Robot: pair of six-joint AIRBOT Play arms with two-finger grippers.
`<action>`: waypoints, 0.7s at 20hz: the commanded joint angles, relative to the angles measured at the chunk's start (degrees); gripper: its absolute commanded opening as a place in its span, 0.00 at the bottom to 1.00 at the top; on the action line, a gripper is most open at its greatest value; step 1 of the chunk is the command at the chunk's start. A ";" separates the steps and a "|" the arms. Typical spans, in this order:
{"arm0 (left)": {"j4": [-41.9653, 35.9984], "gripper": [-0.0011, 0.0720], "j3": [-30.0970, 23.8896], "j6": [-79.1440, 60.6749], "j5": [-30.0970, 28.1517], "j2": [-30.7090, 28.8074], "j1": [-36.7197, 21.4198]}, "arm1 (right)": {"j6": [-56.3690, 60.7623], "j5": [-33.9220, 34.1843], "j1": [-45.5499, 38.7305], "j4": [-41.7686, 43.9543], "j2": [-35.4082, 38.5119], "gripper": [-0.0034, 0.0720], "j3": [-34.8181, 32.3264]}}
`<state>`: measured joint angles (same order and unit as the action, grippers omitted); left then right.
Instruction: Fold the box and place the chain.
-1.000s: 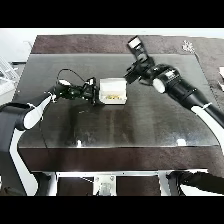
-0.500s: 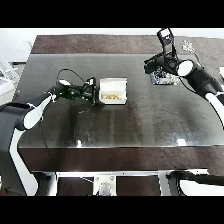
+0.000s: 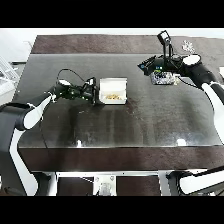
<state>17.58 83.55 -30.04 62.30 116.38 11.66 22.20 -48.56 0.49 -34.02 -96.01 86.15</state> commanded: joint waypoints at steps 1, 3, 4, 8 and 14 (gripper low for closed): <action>0.02 0.74 0.00 0.04 -0.22 0.00 -0.04 | -2.89 -15.69 -0.61 2.16 -8.61 0.44 8.90; 0.02 0.74 0.00 0.02 -0.24 0.00 -0.04 | -2.78 -18.43 0.17 4.04 -12.11 0.44 12.74; 0.00 0.74 0.00 0.04 -0.26 0.00 -0.04 | -3.02 -19.47 0.57 5.60 -13.11 0.44 13.94; 0.02 0.74 0.00 0.02 -0.24 0.00 -0.04 | -2.91 -20.17 2.49 5.97 -14.43 0.43 16.17; 0.00 0.74 0.00 0.02 -0.26 0.00 -0.04 | -1.66 -26.21 5.44 2.27 -14.84 0.44 16.33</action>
